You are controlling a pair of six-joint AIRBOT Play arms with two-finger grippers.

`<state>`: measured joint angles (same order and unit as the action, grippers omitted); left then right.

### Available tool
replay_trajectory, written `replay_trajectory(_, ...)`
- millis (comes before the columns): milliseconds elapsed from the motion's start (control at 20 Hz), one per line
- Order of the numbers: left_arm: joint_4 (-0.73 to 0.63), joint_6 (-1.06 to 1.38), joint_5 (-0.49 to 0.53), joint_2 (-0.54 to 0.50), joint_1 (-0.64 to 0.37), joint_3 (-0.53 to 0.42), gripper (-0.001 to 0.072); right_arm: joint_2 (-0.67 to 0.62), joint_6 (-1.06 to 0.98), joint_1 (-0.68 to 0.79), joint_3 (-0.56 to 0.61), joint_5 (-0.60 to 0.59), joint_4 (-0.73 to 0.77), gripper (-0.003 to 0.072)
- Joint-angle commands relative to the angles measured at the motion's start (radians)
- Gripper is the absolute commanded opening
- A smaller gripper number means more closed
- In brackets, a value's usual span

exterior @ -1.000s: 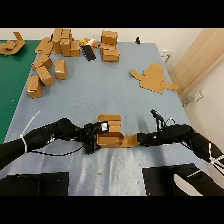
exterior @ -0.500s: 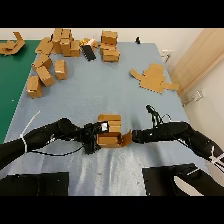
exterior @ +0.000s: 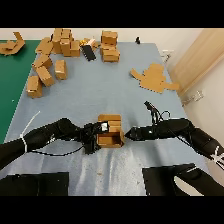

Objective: Fold the box.

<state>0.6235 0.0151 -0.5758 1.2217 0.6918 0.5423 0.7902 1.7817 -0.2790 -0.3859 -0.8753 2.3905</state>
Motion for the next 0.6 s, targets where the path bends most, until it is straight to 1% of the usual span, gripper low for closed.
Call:
replay_trajectory(0, 0.0, 0.0, 0.0, 0.0, 0.0, 0.0, 0.0606, 0.0, 0.0, -0.018, -0.003, -0.012, 0.01, 0.0243)
replay_trajectory(250, 0.0, 0.0, 0.0, 0.0, 0.0, 0.0, 0.0606, 0.0, -0.01, -0.083, -0.003, 0.004, 0.014, 0.0243)
replay_trajectory(300, 0.0, 0.0, 0.0, 0.0, 0.0, 0.0, 0.0606, 0.0, -0.023, -0.092, -0.003, 0.009, 0.013, 0.0259)
replay_trajectory(350, 0.0, 0.0, 0.0, 0.0, 0.0, 0.0, 0.0606, 0.0, -0.048, -0.095, -0.003, 0.014, 0.01, 0.0366)
replay_trajectory(400, 0.0, 0.0, 0.0, 0.0, 0.0, 0.0, 0.0606, 0.0, -0.063, -0.095, -0.003, 0.014, 0.01, 0.0454)
replay_trajectory(550, 0.0, 0.0, 0.0, 0.0, 0.0, 0.0, 0.0606, 0.001, -0.083, -0.098, -0.013, 0.014, 0.01, 0.0464)
